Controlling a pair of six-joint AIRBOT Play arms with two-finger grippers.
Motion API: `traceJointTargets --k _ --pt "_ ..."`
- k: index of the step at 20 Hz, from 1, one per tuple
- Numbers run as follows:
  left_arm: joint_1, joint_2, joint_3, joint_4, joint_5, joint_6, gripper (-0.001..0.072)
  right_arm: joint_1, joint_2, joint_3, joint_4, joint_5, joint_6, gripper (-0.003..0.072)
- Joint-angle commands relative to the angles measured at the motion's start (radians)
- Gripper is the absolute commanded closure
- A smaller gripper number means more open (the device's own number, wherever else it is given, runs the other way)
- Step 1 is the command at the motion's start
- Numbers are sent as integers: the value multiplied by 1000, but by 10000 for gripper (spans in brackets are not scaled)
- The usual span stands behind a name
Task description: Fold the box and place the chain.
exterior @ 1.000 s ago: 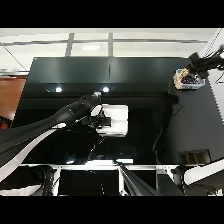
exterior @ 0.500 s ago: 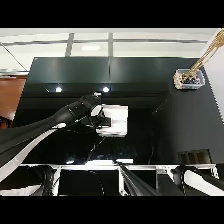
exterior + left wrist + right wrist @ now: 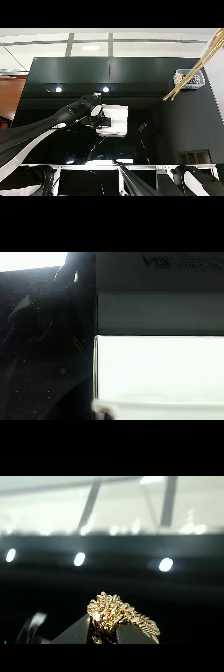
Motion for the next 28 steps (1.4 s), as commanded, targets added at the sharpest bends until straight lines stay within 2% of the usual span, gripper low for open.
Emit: traceJointTargets --k 1,4,8,12,14,16,19,24,26,28 --pt "1 0 0 0 0 0 683 149 37 -63 30 198 -13 672" --pt "1 0 0 0 0 0 683 286 37 -168 32 170 -5 673" --pt "1 0 0 1 0 0 683 429 27 -302 96 36 -24 672" --pt "1 0 0 0 0 0 683 537 -17 -355 161 -100 -35 672" --pt "1 0 0 0 -1 0 683 548 -45 -355 248 -168 -46 672" --pt "1 0 0 0 -5 0 683 546 -73 -355 265 -181 -66 672" --pt "1 0 0 0 -5 0 683 557 -121 -382 209 -135 -66 672" --pt "1 0 0 0 -4 0 683 570 -166 -540 102 -129 -66 672" --pt "1 0 0 2 -4 0 683 575 -177 -613 117 -201 -64 671" --pt "1 0 0 4 -3 0 683 619 -183 -676 126 -345 -66 670"
